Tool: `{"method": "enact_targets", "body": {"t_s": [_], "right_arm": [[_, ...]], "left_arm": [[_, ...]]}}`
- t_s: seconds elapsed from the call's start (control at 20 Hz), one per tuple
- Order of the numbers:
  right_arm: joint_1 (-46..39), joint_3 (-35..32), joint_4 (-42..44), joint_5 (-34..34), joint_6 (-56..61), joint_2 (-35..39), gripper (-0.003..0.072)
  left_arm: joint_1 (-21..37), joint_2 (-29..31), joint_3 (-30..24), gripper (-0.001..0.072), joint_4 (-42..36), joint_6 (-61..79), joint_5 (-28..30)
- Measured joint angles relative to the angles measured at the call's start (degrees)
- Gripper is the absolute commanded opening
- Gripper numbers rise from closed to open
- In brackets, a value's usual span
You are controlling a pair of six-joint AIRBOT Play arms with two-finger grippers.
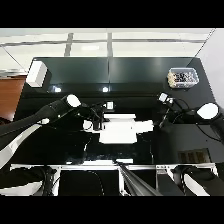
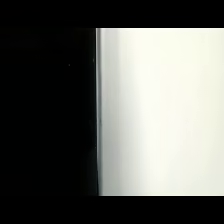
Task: Fold the box and place the chain.
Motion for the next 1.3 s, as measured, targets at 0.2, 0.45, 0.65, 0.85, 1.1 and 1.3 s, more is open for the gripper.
{"method": "enact_targets", "body": {"t_s": [0.2, 0.45, 0.65, 0.85, 1.1, 1.3], "right_arm": [[6.97, -1.99, 2.56, -0.74, -5.09, -0.28, 0.0707], [12.26, -3.41, 2.86, -1.70, -10.19, -0.72, 0.0707], [14.36, -3.76, 3.15, -0.13, -14.56, -1.40, 0.0706], [18.38, -3.96, 3.30, 0.35, -16.28, -3.13, 0.0706], [22.40, -4.02, 3.41, -1.27, -17.00, -5.16, 0.0706], [24.96, -4.02, 3.56, -4.11, -17.14, -6.67, 0.0706]], "left_arm": [[-0.09, -0.55, -0.02, 0.0025, -0.04, 0.55, 0.79], [-0.11, -0.81, -0.04, 0.0025, 0.13, 0.68, 1.16], [-0.11, -0.83, -0.02, 0.0026, 0.22, 0.74, 1.27], [-0.11, -0.83, -0.02, 0.0025, 0.31, 0.72, 1.36], [-0.11, -0.83, -0.02, 0.0026, 0.35, 0.72, 1.40], [-0.11, -0.83, -0.02, 0.0026, 0.35, 0.72, 1.42]]}}
